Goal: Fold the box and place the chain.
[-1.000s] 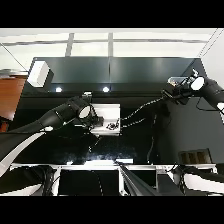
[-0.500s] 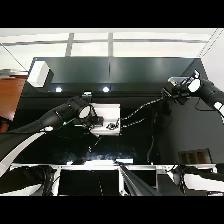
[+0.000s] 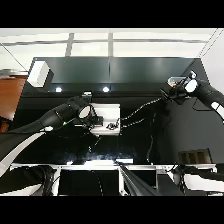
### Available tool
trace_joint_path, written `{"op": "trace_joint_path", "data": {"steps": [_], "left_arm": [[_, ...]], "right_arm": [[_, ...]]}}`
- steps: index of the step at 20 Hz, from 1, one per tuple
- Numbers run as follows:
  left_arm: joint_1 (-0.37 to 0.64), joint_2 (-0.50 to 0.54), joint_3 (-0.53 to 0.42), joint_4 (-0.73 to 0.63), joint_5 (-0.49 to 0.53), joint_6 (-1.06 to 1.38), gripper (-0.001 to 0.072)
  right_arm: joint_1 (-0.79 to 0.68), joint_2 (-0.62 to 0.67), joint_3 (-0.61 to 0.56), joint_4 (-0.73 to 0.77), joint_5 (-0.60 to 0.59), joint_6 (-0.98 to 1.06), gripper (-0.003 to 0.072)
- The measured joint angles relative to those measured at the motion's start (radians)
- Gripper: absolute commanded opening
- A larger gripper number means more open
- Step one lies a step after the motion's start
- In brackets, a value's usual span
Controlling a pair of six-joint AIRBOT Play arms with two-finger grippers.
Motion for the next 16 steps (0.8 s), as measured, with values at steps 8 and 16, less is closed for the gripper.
{"op": "trace_joint_path", "data": {"steps": [8, 16], "left_arm": [[0.0, 0.0, 0.0, 0.0, -0.002, 0.0, 0.0034], [0.0, 0.0, 0.0, 0.0, -0.003, 0.0, 0.0033]], "right_arm": [[0.01, 0.334, 0.007, 0.01, 0.085, -0.196, 0.0031], [0.011, 0.722, 0.057, 0.3, 0.257, -0.457, 0.0031]]}}
